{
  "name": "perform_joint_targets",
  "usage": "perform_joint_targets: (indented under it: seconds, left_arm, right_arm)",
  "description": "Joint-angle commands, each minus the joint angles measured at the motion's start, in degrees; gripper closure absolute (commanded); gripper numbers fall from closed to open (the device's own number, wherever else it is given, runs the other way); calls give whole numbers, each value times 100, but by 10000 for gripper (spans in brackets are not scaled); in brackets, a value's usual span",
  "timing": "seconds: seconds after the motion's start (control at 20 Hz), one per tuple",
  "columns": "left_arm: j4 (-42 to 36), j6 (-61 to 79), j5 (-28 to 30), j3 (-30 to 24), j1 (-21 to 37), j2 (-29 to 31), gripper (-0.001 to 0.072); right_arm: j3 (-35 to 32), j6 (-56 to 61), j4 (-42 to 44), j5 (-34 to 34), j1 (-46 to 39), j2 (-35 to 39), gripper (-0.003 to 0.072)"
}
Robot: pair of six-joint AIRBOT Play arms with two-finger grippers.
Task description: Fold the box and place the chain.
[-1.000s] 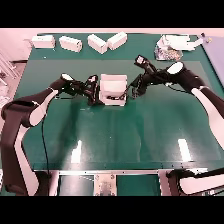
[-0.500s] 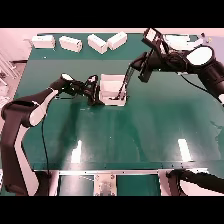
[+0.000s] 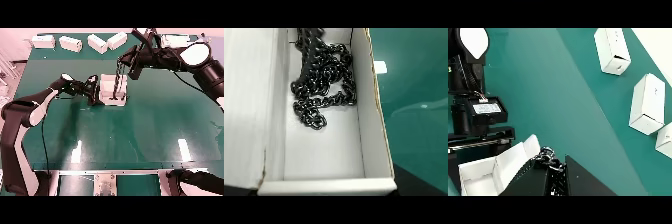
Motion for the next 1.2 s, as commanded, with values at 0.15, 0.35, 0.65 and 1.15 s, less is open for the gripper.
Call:
perform_joint_targets:
  seconds: [0.15,0.35,0.65,1.15]
  left_arm:
    - [0,2,2,7,2,4,363]
    - [0,2,2,7,2,4,363]
    - [0,0,0,7,2,4,363]
    - [0,2,2,7,2,4,363]
  right_arm:
    - [-61,223,0,-72,98,-461,672]
    - [-151,221,-181,24,74,-1071,168]
    - [-153,173,-579,981,-588,-999,133]
    - [-719,-2275,52,1537,-1615,-2037,209]
